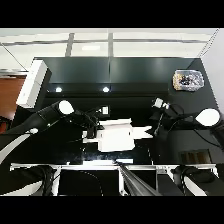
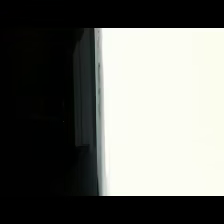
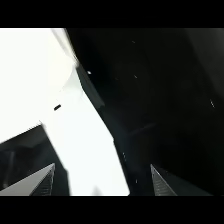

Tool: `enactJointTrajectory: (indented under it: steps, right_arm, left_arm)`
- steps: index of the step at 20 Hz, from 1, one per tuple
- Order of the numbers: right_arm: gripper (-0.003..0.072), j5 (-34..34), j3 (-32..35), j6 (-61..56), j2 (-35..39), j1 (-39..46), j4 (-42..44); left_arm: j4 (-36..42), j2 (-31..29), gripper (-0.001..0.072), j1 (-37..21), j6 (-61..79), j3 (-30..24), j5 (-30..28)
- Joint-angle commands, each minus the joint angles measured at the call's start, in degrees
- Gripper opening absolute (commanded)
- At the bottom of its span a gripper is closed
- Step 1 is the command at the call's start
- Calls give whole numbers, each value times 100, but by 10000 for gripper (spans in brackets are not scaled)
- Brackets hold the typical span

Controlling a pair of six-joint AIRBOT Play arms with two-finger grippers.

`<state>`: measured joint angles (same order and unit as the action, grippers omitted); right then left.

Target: Fold the box and place the chain.

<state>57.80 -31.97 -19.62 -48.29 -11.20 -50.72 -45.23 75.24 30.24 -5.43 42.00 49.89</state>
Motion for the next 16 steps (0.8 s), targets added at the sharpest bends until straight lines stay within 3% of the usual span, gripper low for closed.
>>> enactJointTrajectory:
  steps: [1,9,13,16]
  right_arm:
    - [695,-651,295,490,-9,-619,-46]
    - [694,-706,796,1180,-494,-1657,-50]
    - [695,-1067,796,1204,-763,-2192,76]
    - [694,-1587,793,1222,-809,-2450,684]
  left_arm:
    - [-35,195,29,52,380,-52,-162]
    - [-96,192,30,50,376,-52,-164]
    - [-96,192,30,50,376,-52,-162]
    - [-96,192,30,50,376,-52,-122]
